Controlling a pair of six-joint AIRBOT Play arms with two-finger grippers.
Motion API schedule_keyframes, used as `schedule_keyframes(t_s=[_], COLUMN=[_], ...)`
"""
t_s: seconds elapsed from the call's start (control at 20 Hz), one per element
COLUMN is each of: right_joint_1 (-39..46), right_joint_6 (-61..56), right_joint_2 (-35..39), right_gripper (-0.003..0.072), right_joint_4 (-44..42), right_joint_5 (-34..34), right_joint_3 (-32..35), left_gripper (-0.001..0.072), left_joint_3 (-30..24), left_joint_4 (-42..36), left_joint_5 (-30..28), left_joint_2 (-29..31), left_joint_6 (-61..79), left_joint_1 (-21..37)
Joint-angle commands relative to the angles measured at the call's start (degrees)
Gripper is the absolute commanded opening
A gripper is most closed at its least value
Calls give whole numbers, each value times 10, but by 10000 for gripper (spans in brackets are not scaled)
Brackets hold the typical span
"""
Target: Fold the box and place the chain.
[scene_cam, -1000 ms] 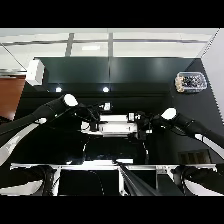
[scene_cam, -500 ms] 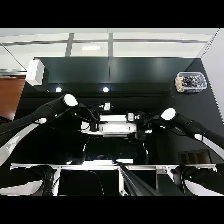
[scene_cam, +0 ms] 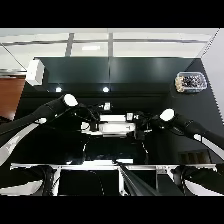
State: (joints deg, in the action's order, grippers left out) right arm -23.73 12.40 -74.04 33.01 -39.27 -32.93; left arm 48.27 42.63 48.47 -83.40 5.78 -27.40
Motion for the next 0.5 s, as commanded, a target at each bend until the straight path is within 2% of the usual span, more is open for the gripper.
schedule_keyframes(t_s=[0.0, 0.2, 0.25, 0.3, 0.35, 0.4, 0.45], right_joint_1=[0, 0, 0, 0, 0, 0, 0], right_joint_6=[0, 0, 0, 0, 0, 0, 0], right_joint_2=[0, 0, 0, 0, 0, 0, 0], right_gripper=[473, 472, 472, 472, 471, 470, 334], right_joint_4=[2, 2, 2, 2, 2, 2, 2], right_joint_5=[3, 3, 3, 3, 3, 3, 3], right_joint_3=[0, 0, 0, 0, 0, 0, 0], left_gripper=[26, 28, 65, 221, 334, 386, 485], left_joint_3=[0, 0, 0, 0, 2, 7, 13], left_joint_4=[0, 0, 0, 0, 5, 14, 26], left_joint_5=[0, 0, 0, -1, -2, -2, -2], left_joint_2=[0, 0, 2, 7, 15, 24, 35], left_joint_6=[0, 0, 0, 0, -9, -38, -63], left_joint_1=[0, 0, 0, 1, 1, 1, 1])
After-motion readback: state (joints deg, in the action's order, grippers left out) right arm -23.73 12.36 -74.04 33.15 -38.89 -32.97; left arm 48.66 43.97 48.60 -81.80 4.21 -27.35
